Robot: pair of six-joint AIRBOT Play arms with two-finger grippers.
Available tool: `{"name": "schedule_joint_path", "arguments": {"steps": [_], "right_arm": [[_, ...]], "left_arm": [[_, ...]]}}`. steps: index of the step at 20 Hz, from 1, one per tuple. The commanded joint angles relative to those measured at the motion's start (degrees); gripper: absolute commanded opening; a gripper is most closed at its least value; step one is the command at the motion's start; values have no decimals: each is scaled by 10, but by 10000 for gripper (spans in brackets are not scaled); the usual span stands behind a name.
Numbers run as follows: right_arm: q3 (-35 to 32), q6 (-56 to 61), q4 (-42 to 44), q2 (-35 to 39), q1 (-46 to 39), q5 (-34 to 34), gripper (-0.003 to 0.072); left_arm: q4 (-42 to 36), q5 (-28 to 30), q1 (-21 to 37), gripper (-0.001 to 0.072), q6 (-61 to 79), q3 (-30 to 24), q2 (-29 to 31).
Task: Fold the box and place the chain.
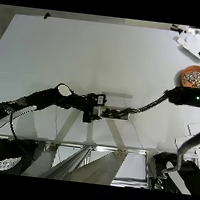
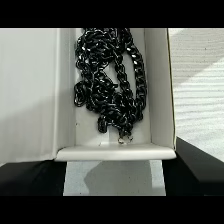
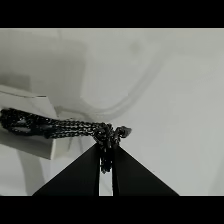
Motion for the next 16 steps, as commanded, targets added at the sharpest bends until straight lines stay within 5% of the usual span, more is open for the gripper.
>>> {"name": "schedule_joint_path", "arguments": {"steps": [1,8,16], "right_arm": [[0,-5,30,12,72,-2,8],[0,5,88,12,172,-73,8],[0,2,170,12,186,-130,7]], "left_arm": [[0,0,0,335,0,0,0],[0,0,0,335,0,0,0],[0,0,0,335,0,0,0]]}}
